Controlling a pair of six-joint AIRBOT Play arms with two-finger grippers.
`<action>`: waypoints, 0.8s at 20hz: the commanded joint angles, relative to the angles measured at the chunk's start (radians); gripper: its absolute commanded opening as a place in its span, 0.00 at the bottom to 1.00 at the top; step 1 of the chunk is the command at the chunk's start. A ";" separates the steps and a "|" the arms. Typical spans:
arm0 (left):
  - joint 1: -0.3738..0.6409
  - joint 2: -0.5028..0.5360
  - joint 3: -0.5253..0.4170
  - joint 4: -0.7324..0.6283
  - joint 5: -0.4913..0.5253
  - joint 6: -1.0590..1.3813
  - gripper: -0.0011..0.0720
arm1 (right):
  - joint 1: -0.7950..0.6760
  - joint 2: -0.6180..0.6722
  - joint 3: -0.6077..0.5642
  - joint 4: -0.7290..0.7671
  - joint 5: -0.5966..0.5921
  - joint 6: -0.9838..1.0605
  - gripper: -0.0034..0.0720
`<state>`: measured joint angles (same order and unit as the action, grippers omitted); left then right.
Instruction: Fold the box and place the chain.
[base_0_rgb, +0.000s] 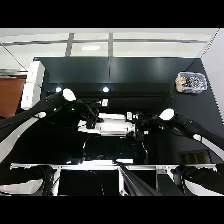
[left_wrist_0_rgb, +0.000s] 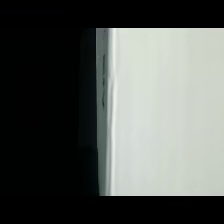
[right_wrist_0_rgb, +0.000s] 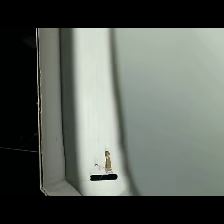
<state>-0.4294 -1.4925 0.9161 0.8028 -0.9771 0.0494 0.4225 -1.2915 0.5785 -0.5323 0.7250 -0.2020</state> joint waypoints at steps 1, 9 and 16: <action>0.000 0.000 0.000 0.000 0.000 0.000 0.05 | 0.006 -0.001 0.001 -0.006 -0.003 0.000 0.78; 0.000 0.000 0.000 0.000 0.000 0.000 0.05 | 0.023 -0.002 0.001 -0.034 -0.008 0.008 0.78; 0.000 0.000 0.000 0.000 0.000 0.000 0.05 | 0.023 -0.002 0.001 -0.034 -0.008 0.008 0.78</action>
<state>-0.4294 -1.4925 0.9161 0.8036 -0.9779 0.0490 0.4450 -1.2934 0.5797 -0.5648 0.7170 -0.1944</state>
